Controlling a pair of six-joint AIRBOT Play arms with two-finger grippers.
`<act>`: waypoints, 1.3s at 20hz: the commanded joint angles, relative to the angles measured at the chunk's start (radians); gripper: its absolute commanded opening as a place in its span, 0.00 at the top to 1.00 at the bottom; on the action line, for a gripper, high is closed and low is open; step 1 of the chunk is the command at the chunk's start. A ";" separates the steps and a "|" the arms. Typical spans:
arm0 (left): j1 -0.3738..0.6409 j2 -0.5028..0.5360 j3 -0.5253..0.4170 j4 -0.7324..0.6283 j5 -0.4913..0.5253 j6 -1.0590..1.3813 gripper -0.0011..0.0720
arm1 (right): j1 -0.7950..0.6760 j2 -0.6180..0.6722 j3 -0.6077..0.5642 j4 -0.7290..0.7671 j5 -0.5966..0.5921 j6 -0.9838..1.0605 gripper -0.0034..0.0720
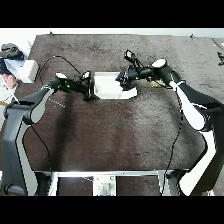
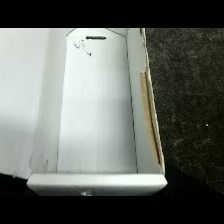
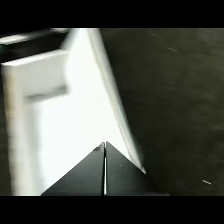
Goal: Fold the box and place the chain.
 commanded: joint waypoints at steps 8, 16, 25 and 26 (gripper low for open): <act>0.000 0.000 0.000 0.000 0.000 0.000 0.52 | 0.001 -0.056 0.000 0.005 -0.091 -0.043 0.94; 0.000 0.000 0.000 0.000 0.000 0.000 0.52 | 0.001 -0.072 0.000 0.003 -0.092 -0.053 0.94; 0.000 0.000 0.000 0.000 0.000 0.000 0.52 | -0.069 0.118 0.002 -0.050 0.163 -0.022 0.94; 0.000 0.000 0.000 0.000 0.000 0.000 0.52 | -0.074 0.124 0.002 -0.099 0.201 -0.023 0.78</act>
